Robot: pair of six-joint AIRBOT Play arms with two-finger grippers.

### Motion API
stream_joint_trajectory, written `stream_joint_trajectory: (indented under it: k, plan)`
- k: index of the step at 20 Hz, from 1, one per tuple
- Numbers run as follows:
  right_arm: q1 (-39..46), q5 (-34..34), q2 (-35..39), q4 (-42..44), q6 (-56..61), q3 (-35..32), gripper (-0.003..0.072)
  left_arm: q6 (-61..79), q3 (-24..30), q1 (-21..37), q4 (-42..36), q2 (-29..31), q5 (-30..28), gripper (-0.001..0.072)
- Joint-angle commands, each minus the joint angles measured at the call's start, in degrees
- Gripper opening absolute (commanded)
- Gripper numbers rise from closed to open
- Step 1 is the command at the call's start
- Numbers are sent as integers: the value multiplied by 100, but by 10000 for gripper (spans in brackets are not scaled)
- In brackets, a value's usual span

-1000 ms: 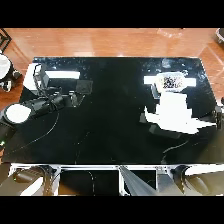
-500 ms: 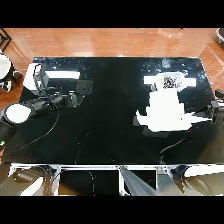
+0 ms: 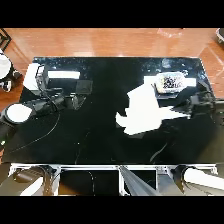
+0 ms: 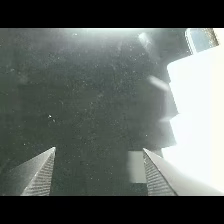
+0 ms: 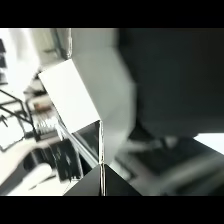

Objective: Fold the box and place the chain.

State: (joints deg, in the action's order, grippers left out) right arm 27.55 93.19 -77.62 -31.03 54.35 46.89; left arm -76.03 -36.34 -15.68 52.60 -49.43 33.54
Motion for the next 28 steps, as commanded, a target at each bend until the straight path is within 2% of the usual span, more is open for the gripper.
stream_joint_trajectory:
  k: [1, 4, 6, 11, 14, 17, 19, 25, 28]
  plan:
    - [-1364, -1576, 1099, 1102, 28, -800, 20, 20, -2, -2, -140, -184, 2, 626]
    - [-2774, -2879, 1921, 1075, 404, -1198, 19, 24, -2, 15, -376, -396, 116, 626]
    - [-3654, -3676, 2218, 793, 553, -1287, 19, 24, -2, 22, -385, -555, 203, 626]
    - [-5001, -4837, 2284, -225, 715, -1287, 19, 96, -2, 323, -463, -905, 645, 626]
    - [-5206, -5095, 2284, -614, 442, -1287, 20, 732, -2, 852, -946, -1049, 1207, 626]
    - [-5224, -5248, 2284, -649, -363, -1287, 19, 1556, -2, 1362, -1506, -1141, 1775, 626]
    - [-5206, -5337, 2273, -658, -673, -1314, 18, 1915, -2, 1574, -1611, -1246, 2033, 626]
    - [-5195, -5482, 2273, -584, -695, -1596, 19, 3075, -2, 1412, -1768, -1888, 2439, 625]
    - [-5195, -5464, 2275, -413, -678, -1596, 19, 4448, -85, 1414, -2175, -2218, 2846, 625]
